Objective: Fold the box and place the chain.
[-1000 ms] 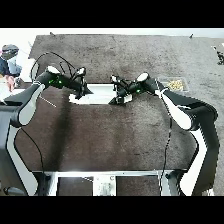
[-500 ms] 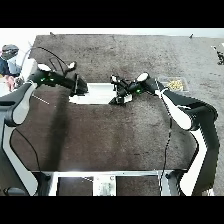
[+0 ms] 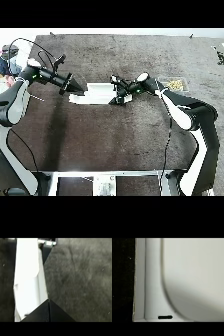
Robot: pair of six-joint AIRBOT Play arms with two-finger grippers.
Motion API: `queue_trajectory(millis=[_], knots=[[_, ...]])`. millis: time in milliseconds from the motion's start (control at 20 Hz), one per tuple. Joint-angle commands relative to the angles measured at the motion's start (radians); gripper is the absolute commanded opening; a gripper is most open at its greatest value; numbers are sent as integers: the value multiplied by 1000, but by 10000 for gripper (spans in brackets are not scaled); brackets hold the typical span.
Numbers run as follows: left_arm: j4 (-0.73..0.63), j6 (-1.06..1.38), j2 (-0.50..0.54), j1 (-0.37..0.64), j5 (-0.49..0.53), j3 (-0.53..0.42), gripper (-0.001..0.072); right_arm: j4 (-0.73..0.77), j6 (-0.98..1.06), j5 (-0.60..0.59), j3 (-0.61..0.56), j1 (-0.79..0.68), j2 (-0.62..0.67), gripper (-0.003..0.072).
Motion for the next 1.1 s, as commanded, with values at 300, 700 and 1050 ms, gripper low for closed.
queue_trajectory(millis=[300,700,1050], knots=[[-3,-35,0,-98,134,0,9,0,0,0,0,-1,-1,473],[1,-80,-2,-121,342,0,11,0,0,0,0,-1,-1,473],[4,-90,-8,-121,456,0,11,0,0,0,0,-1,-1,473]])
